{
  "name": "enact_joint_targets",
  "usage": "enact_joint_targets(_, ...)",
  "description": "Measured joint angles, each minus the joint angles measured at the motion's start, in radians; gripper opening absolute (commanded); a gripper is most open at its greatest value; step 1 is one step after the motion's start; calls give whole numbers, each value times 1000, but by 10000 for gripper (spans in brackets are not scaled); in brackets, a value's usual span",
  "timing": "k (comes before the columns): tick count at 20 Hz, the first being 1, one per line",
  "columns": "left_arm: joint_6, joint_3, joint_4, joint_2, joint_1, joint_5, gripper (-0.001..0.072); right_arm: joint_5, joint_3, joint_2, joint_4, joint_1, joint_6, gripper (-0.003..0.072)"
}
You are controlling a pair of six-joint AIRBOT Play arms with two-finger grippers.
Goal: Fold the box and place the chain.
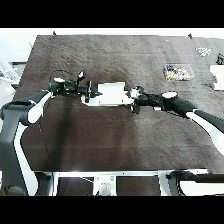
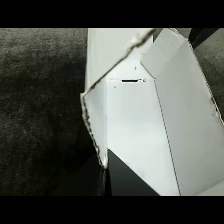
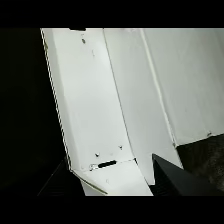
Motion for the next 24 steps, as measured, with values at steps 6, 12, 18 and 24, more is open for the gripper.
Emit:
enact_joint_targets(6,0,0,0,0,0,0,21,50,95,-59,-103,-24,112,627)
enact_joint_targets(12,0,0,0,0,0,0,21,170,200,-121,-179,-59,176,628)
enact_joint_targets(18,0,0,0,0,0,0,21,257,284,-182,-242,-94,223,628)
enact_joint_targets(24,0,0,0,0,0,0,21,337,356,-248,-256,-107,233,628)
